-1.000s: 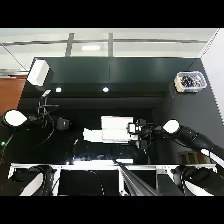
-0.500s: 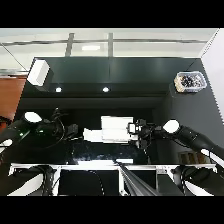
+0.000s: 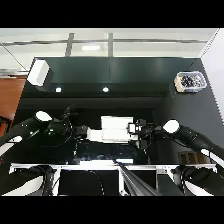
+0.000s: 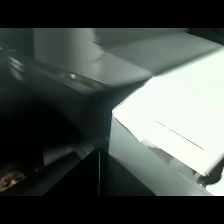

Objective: Fold the box and place the chain.

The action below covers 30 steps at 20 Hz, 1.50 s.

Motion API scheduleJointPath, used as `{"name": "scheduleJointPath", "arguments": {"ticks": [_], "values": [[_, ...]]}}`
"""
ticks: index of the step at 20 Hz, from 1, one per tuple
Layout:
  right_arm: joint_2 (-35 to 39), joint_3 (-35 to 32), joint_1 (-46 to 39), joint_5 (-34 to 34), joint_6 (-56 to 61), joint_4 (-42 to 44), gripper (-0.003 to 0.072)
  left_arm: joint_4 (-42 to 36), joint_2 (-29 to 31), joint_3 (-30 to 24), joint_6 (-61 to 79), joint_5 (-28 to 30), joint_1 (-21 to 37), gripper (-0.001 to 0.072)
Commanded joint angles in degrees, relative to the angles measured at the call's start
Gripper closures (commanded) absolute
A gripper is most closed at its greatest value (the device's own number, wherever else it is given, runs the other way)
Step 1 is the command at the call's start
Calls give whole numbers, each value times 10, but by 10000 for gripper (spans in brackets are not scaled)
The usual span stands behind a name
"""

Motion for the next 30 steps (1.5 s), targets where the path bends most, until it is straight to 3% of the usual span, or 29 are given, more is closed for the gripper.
{"name": "scheduleJointPath", "arguments": {"ticks": [1, 3, 4, 9, 18, 21, 25, 30], "values": [[0, 0, 0, 0, 0, 0, 643, -10, -2, 24, 68, -56, 2, 461], [0, 0, 0, 0, 0, 0, 642, -11, -2, 37, 73, -64, 2, 120], [0, 0, 0, 0, 0, 0, 643, -11, -2, 43, 73, -67, 2, 51], [0, 0, 0, 0, 0, 0, 643, -67, -2, 63, 73, -75, -15, 52], [0, 0, 0, 0, 0, 0, 642, -67, -2, 99, 71, -78, -68, 87], [0, 0, 0, 0, 0, 0, 643, -67, -2, 99, 70, -78, -69, 223], [0, 0, 0, 0, 0, 0, 643, -66, -2, 100, 51, -76, -69, 223], [0, 0, 0, 0, 0, 0, 642, 11, -2, 120, -22, -56, -94, 223]]}}
